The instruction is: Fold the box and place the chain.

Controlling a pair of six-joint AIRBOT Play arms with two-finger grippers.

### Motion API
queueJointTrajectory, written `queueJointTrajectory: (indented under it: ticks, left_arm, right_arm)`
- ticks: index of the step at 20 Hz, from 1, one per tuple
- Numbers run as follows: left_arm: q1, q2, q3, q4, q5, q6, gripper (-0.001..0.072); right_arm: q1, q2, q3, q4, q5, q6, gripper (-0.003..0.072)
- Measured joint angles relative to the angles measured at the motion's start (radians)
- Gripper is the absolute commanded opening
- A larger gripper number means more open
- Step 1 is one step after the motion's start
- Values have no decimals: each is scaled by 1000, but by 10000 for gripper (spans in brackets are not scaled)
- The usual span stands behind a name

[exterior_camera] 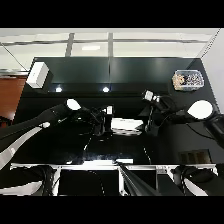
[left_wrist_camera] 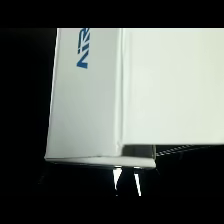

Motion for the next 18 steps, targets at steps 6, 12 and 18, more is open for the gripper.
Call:
queueJointTrajectory:
  ticks: [6, 12, 18]
  left_arm:
    - [0, 0, 0, 0, 0, 0, 467]
    - [0, 0, 0, 0, 0, 0, 467]
    - [0, 0, 0, 0, 0, 0, 467]
  right_arm:
    - [56, -71, -14, -33, -14, -90, 695]
    - [98, -96, -16, -58, -24, -138, 695]
    - [141, -98, -16, -133, -128, -118, 695]
